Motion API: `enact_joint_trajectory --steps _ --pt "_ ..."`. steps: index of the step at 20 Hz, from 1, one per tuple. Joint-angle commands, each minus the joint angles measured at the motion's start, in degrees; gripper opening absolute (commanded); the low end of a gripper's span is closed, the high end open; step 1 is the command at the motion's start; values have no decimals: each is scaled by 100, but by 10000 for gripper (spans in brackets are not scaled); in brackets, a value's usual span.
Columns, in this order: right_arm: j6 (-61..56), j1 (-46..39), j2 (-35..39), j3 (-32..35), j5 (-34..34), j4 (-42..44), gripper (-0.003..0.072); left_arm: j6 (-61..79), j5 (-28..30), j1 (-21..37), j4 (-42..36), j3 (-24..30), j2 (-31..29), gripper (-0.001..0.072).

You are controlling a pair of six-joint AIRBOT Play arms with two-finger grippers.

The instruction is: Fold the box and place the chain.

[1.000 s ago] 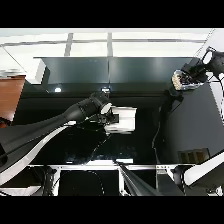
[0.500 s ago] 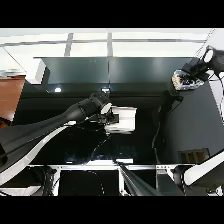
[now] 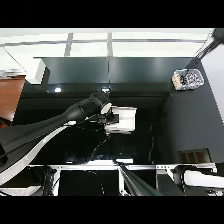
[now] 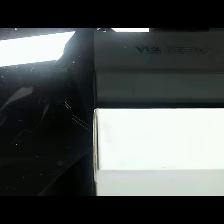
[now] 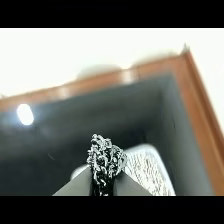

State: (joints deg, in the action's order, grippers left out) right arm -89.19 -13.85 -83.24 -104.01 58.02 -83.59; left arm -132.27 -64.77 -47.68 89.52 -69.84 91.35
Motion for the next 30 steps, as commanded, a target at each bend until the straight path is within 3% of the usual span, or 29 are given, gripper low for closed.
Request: enact_joint_trajectory --steps 1,5,10,13,19,30 --pt "490 7 960 -232 221 605 6 4 7 2 2 -4 -4 27" --pt "772 7 1668 -442 863 1390 7 4 17 2 0 -4 -4 27" --pt "1261 107 1965 -280 2981 2994 8 4 76 2 4 -4 -4 27" --pt "1462 761 1967 236 3707 3322 7 4 129 2 2 -4 -4 27" --pt "1700 2083 1963 1198 3805 3327 8 4 127 2 2 -4 -4 27" --pt "1659 2476 1965 1248 3740 3814 7 7 129 2 7 -4 -4 27"
